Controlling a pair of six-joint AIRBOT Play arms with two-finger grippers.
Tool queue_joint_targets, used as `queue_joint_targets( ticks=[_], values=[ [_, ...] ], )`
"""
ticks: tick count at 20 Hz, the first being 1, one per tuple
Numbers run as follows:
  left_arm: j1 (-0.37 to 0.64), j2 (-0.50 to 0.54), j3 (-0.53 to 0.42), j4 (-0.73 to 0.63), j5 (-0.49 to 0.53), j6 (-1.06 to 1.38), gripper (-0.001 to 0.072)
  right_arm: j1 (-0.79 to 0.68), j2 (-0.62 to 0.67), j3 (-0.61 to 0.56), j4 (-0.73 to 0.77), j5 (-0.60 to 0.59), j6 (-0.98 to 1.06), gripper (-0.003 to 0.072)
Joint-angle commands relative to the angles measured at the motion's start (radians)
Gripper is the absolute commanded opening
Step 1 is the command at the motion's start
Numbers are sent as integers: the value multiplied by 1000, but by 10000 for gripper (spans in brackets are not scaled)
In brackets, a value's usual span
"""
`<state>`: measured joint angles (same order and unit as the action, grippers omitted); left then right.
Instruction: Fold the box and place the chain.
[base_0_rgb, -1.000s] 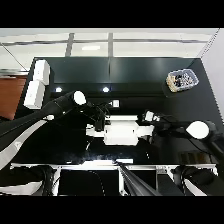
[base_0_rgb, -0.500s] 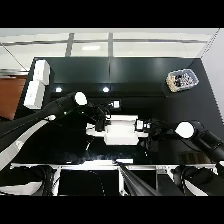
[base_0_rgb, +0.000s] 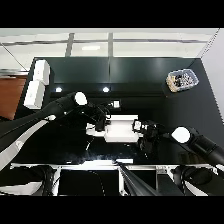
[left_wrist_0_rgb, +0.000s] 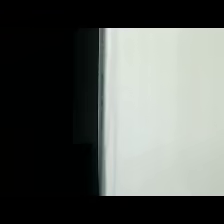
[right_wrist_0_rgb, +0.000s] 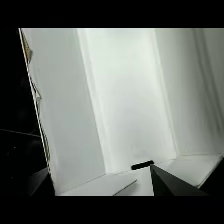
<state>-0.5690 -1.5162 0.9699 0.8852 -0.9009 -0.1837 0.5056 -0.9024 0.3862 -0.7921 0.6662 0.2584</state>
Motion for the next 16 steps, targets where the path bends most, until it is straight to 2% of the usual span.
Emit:
queue_joint_targets(
  ticks=[1, 3, 6, 11, 13, 16],
  values=[
    [0, 0, 0, 0, -1, 0, 30, 7, 0, 37, -13, -68, -1, 670],
    [0, 0, 0, 0, -1, 0, 31, 1, 0, 61, -39, -63, 0, 670],
    [0, 0, 0, 0, -2, 0, 31, -55, 0, 71, 7, -9, -13, 670],
    [0, 0, 0, 0, -10, 0, 31, -90, 0, 71, 97, -26, -141, 670],
    [0, 0, 0, 0, -12, 0, 31, -104, 0, 71, 98, -56, -140, 670],
    [0, 0, 0, 0, -11, 0, 31, -130, -23, 71, 116, -41, -141, 670]
  ],
)
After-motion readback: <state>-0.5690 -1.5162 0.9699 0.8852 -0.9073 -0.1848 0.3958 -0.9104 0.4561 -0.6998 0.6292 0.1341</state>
